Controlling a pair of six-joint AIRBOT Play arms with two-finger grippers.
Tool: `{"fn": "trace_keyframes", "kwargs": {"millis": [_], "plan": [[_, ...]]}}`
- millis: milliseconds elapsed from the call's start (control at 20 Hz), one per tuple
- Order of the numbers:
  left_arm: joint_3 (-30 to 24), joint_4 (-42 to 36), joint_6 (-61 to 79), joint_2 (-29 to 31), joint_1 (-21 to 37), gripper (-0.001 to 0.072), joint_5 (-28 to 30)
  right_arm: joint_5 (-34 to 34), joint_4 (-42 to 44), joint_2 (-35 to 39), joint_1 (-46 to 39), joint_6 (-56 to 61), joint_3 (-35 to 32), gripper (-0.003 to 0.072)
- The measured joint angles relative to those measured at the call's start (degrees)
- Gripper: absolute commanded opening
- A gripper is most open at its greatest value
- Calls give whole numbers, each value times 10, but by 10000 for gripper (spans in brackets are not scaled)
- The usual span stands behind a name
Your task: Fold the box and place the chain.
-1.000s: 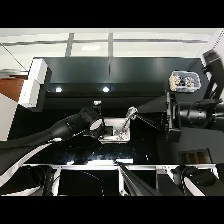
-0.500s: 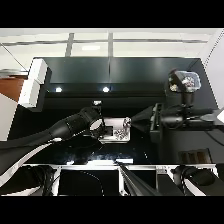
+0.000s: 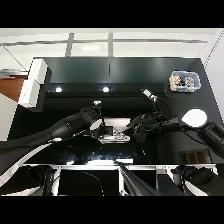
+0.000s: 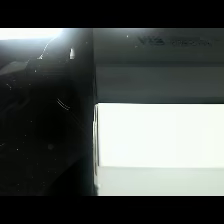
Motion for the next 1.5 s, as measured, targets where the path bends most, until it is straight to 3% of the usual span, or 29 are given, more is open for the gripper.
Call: {"fn": "trace_keyframes", "kwargs": {"millis": [200,450,500,550,600,850,1100,1300,1450,1500], "plan": [[0,0,0,0,0,33,7,7,-10,-10,-25,0,16,453],[0,0,0,0,0,46,16,123,-20,-14,-131,0,61,455],[0,-1,0,0,0,187,18,143,-27,-14,-152,0,65,455],[2,-1,0,0,0,424,20,162,-37,-14,-174,0,68,455],[8,-1,0,0,0,600,16,175,-48,-14,-193,0,70,455],[61,8,90,12,0,610,-68,204,-97,-14,-257,0,74,454],[94,9,308,69,3,610,-172,191,-114,-14,-279,0,75,454],[47,-52,495,162,69,610,-202,177,-119,-14,-283,0,75,454],[-32,-162,636,248,174,623,-161,168,-122,-14,-284,0,75,455],[-62,-190,688,273,209,678,-136,166,-122,-14,-285,0,75,456]]}}
